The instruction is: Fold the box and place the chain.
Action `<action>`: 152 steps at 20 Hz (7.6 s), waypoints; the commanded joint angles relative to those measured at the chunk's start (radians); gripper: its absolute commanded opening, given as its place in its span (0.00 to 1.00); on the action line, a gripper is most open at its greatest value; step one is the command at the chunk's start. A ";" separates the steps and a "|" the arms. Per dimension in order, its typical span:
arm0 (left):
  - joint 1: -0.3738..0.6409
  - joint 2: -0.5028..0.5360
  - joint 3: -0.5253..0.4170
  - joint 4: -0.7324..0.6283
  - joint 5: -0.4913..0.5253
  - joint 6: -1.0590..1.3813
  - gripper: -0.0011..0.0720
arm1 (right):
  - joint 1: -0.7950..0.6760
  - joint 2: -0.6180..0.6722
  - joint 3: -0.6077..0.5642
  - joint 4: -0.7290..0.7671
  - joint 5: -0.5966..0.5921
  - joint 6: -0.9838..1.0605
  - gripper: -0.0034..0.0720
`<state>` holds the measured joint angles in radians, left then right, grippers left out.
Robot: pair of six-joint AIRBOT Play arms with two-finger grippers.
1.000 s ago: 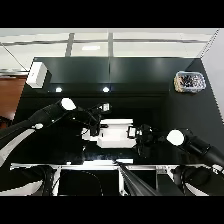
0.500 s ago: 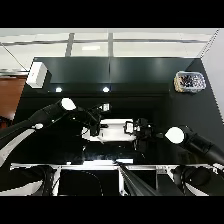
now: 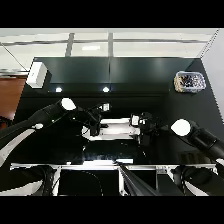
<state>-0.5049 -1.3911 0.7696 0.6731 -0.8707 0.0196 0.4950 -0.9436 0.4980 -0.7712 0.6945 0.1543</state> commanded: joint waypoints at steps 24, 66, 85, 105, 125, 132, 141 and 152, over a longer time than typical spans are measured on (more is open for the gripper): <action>0.000 0.000 0.001 0.000 0.003 0.004 0.05 | -0.030 -0.193 -0.043 0.243 0.033 -0.399 0.89; 0.000 0.000 0.002 0.000 0.000 0.004 0.05 | -0.001 -0.236 -0.042 0.217 -0.044 -0.349 0.61; -0.006 0.353 0.102 0.549 -0.486 -0.938 0.05 | -0.001 -0.236 -0.042 0.217 -0.044 -0.349 0.61; -0.141 0.167 -0.127 0.053 0.426 -0.872 0.05 | -0.001 -0.236 -0.042 0.217 -0.044 -0.349 0.21; 0.196 0.537 -0.175 0.104 -0.071 -0.688 0.05 | -0.001 -0.236 -0.042 0.217 -0.044 -0.349 0.21; 0.141 0.451 -0.273 0.175 -0.048 -0.350 0.98 | 0.000 -0.236 -0.042 0.217 -0.044 -0.349 0.21; -0.034 0.335 -0.272 0.174 0.160 -0.172 0.96 | -0.001 -0.236 -0.042 0.217 -0.044 -0.349 0.21; -0.093 0.322 -0.272 0.082 0.204 -0.184 0.39 | 0.000 -0.236 -0.042 0.217 -0.044 -0.348 0.21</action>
<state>-0.5934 -1.0679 0.4976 0.7933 -0.6544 -0.1604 0.4938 -1.1790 0.4553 -0.5537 0.6498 -0.1944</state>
